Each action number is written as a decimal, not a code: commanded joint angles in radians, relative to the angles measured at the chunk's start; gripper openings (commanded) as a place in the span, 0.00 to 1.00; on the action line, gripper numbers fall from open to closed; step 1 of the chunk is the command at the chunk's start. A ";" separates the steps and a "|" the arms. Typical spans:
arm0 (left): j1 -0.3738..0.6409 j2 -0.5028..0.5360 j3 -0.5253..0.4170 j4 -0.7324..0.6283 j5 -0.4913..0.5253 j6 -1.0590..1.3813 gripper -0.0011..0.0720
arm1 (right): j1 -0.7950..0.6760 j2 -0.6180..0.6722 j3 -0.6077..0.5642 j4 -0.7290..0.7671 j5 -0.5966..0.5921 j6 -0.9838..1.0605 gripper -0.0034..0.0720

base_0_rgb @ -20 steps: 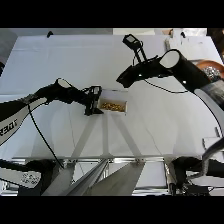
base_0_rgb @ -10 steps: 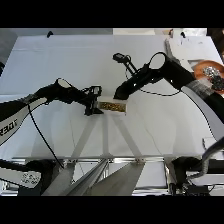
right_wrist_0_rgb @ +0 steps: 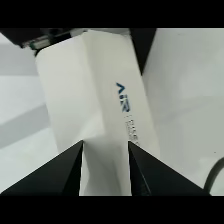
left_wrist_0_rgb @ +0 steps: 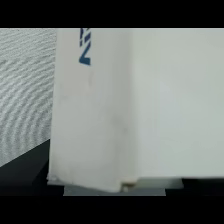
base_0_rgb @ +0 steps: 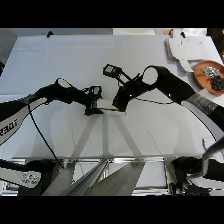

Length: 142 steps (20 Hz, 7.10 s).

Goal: Fold the box and place the chain.

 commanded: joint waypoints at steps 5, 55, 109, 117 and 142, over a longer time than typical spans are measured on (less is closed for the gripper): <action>0.000 0.000 0.000 0.000 0.000 0.000 0.45 | 0.061 0.031 -0.067 -0.113 -0.187 -0.014 0.46; 0.000 0.000 0.000 0.000 0.000 0.000 0.45 | -0.010 0.132 -0.444 0.525 -0.374 0.152 0.05; 0.000 0.000 0.000 0.000 0.000 0.000 0.45 | -0.066 0.097 -0.569 0.815 -0.410 -0.021 0.05; 0.000 0.000 0.000 0.000 0.000 0.000 0.45 | -0.067 0.274 -0.558 0.832 -0.463 -0.109 0.05; 0.000 0.000 0.000 0.000 0.000 0.000 0.45 | -0.504 0.971 -0.544 -0.649 0.110 0.788 0.06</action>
